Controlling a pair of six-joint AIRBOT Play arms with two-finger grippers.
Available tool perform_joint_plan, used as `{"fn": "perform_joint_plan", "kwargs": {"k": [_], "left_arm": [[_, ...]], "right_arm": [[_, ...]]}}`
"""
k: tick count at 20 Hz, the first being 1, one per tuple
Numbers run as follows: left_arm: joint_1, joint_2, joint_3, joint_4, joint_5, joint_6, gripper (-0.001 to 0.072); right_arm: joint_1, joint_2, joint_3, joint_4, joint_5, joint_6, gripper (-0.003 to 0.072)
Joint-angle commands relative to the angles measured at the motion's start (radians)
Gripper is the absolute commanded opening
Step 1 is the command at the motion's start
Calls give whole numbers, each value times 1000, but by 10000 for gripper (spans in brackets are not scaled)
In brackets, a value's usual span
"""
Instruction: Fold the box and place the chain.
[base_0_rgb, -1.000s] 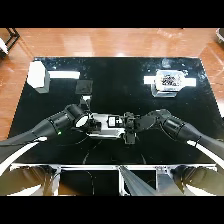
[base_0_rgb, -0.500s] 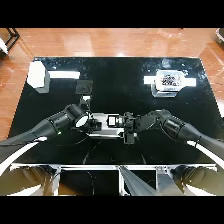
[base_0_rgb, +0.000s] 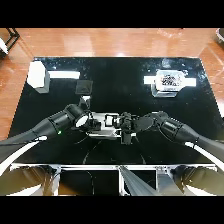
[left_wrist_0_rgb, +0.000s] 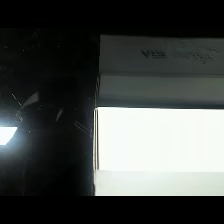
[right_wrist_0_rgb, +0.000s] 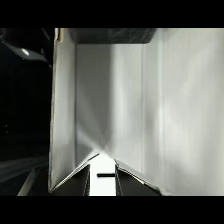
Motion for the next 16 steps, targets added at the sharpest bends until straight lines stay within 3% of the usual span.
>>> {"fn": "perform_joint_plan", "kwargs": {"k": [1, 4, 6, 8, 10, 12, 14, 16], "left_arm": [[0, -1, 0, -6, 5, -1, 19], [0, -1, 0, -6, 5, -1, 18], [0, -1, 0, -6, 6, -1, 18], [0, -1, 0, -6, 6, -1, 18], [-1, -1, 0, -6, 5, -1, 19], [0, -1, 0, -10, 5, -1, 18], [0, -1, 0, -10, 5, -4, 18], [-1, 0, 0, -10, 3, -4, 19]], "right_arm": [[2, -21, 0, 26, 35, 30, 177], [2, -31, 0, 31, 49, 47, 182], [2, -31, 0, 28, 56, 69, 375], [2, -31, 0, 27, 51, 75, 204], [2, -30, 0, 26, 51, 99, 332], [-12, -22, 1, 17, 39, 162, 30], [-56, 36, 2, -31, -40, 314, 19], [-145, 150, 2, -102, -212, 501, 19]]}}
